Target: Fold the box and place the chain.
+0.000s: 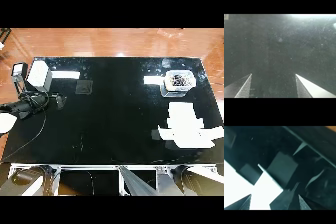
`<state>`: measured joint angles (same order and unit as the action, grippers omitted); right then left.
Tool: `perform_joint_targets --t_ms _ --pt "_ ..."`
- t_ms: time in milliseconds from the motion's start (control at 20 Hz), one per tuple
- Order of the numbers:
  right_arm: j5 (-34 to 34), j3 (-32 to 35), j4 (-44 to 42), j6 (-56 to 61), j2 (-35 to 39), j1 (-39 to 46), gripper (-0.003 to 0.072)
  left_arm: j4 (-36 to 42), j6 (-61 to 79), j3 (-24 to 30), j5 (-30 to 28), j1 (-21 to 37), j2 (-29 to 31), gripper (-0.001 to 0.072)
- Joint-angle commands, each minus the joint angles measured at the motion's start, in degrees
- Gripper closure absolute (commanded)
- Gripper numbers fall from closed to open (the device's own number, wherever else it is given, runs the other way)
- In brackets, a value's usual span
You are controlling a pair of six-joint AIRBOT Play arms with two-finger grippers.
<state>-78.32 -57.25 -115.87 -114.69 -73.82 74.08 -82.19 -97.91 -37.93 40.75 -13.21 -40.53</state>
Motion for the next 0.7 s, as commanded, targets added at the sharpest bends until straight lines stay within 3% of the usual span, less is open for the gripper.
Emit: perform_joint_targets --t_ms 0,150,400,650 --pt "-5.0 -0.6 -2.1 -10.0 -7.2 -0.5 -0.0005 0.5 -0.1 0.0 -3.4 0.0 -1.5 0.0087" --pt "-4.1 -1.6 0.7 -11.3 -11.5 -5.1 -0.0005 1.0 -0.1 -0.1 -4.8 0.0 -1.5 0.0087" --pt "-8.0 -9.7 7.5 -8.7 -19.8 -11.7 -0.0005 2.8 -0.1 -0.1 -4.8 0.0 -1.5 0.0087" --pt "-13.7 -12.4 -0.7 -8.5 -25.6 -10.7 -0.0005 2.8 -0.1 -0.1 -4.8 0.0 -1.5 0.0087"
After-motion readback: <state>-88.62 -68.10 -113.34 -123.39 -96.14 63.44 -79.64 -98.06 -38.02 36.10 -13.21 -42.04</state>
